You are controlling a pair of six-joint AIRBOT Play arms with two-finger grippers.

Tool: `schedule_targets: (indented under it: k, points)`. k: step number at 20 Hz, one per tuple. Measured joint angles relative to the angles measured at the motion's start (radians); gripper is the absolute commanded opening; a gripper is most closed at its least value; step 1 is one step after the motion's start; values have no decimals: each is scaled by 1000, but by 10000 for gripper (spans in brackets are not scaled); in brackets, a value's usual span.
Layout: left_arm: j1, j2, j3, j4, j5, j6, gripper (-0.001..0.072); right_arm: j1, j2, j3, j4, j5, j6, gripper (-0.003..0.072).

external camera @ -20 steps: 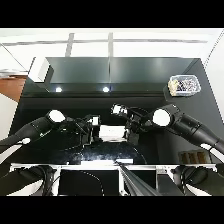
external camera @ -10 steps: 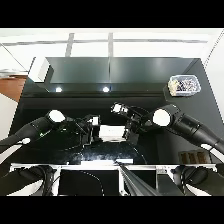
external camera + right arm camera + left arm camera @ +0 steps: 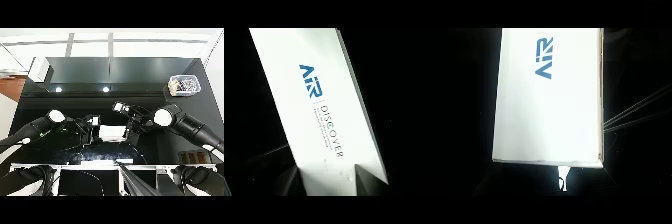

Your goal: Fold the box and place the chain.

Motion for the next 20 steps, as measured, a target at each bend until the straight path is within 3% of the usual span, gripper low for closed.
schedule_targets:
  k: [12, 14, 20]
  points:
    - [0, 0, 0, 1, -1, 0, 395, 10, -29, 2, -1, -21, 0, 339]
    - [0, 0, 0, 1, -1, 0, 395, 9, -30, 2, 0, -20, 0, 423]
    - [0, 0, 0, 1, -1, 0, 395, 9, -19, 12, -8, 15, 9, 422]
